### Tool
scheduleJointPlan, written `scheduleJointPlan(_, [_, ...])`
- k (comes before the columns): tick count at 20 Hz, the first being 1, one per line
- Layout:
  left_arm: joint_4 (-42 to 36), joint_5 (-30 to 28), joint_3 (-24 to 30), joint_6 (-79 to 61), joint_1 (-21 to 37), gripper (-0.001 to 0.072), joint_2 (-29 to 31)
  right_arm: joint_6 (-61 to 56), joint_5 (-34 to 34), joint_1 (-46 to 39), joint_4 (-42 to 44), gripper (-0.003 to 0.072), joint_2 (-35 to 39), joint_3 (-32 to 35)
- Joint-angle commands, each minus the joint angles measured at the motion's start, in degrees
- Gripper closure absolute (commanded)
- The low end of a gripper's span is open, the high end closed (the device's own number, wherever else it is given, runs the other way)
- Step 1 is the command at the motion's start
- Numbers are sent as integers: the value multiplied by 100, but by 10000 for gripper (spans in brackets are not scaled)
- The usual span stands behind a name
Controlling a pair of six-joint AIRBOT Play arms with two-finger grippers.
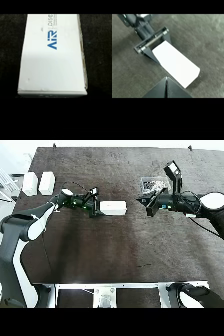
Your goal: Fold the box and place the chain.
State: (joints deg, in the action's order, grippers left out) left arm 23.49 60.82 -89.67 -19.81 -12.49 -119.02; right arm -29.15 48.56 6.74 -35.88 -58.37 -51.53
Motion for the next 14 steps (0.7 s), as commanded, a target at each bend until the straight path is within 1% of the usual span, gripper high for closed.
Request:
scheduleJointPlan(1, [-7, 35, 0, 7, 4, 180, -2, -118, -162, -9, -9, 680, 138, 278])
scheduleJointPlan(3, [4, -9, 0, 7, 4, 181, -2, -221, -162, -9, 7, 679, 138, 282])
scheduleJointPlan(4, [-4, -7, 0, 87, 4, 316, -2, -219, -160, -4, 57, 679, 138, 295])
scheduleJointPlan(5, [13, 46, 0, 181, 4, 684, 26, -219, -160, -4, 57, 680, 136, 295])
scheduleJointPlan(7, [-2, -136, 0, 715, 46, 694, 131, -219, -160, -4, 55, 680, 136, 295])
scheduleJointPlan(9, [0, -140, 11, 1300, 179, 696, 433, -221, -157, -7, 52, 679, 136, 295])
scheduleJointPlan(12, [35, -195, 105, 1871, 494, 696, 1272, -219, -160, -11, 50, 679, 136, 306])
scheduleJointPlan(13, [37, -345, 271, 2046, 638, 696, 1663, -219, -160, -11, 50, 679, 136, 308])
scheduleJointPlan(14, [37, -647, 527, 2238, 800, 697, 2085, -219, -160, -11, 50, 680, 136, 317])
